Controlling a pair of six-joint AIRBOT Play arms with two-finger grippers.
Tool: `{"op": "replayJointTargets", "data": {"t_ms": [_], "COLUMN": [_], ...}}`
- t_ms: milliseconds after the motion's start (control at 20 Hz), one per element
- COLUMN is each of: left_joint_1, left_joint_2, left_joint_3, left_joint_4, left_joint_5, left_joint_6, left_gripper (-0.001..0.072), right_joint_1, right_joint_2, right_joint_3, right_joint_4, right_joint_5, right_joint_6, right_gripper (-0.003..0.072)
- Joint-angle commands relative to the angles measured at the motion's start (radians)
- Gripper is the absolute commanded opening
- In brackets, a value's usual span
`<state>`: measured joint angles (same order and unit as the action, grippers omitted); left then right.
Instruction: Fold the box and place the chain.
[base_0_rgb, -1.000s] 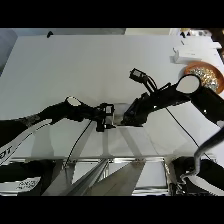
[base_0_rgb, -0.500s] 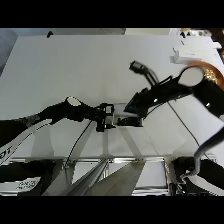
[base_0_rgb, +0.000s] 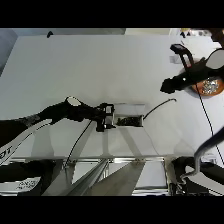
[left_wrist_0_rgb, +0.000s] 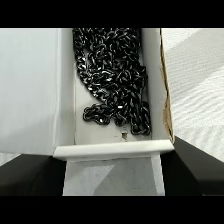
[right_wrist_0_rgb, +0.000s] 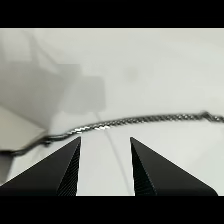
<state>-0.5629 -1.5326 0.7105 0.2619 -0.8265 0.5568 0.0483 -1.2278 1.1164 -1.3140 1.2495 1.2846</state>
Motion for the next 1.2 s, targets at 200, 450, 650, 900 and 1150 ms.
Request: {"op": "replayJointTargets", "data": {"t_ms": [200, 450, 650, 900, 1150], "left_joint_1": [0.0, 0.0, 0.0, 0.0, 0.0], "left_joint_2": [0.001, 0.001, 0.001, 0.001, 0.001], "left_joint_3": [0.0, 0.0, 0.0, 0.0, 0.0], "left_joint_4": [0.0, 0.0, 0.0, 0.0, 0.0], "left_joint_5": [0.0, 0.0, 0.0, 0.0, 0.0], "left_joint_6": [0.0, 0.0, 0.0, 0.0, 0.0], "left_gripper": [0.0252, 0.0252, 0.0252, 0.0252, 0.0252], "right_joint_1": [-0.026, 0.048, 0.123, 0.148, 0.148], "right_joint_2": [-0.063, -0.082, -0.158, -0.181, -0.197], "right_joint_3": [-0.18, -0.2, -0.2, -0.2, -0.201], "right_joint_4": [-0.206, -0.278, -0.287, -0.315, -0.315], "right_joint_5": [-0.171, -0.264, -0.259, -0.24, -0.24], "right_joint_6": [0.264, 0.264, 0.319, 0.369, 0.395], "right_gripper": [0.0354, 0.0366, 0.0366, 0.0366, 0.0365]}}
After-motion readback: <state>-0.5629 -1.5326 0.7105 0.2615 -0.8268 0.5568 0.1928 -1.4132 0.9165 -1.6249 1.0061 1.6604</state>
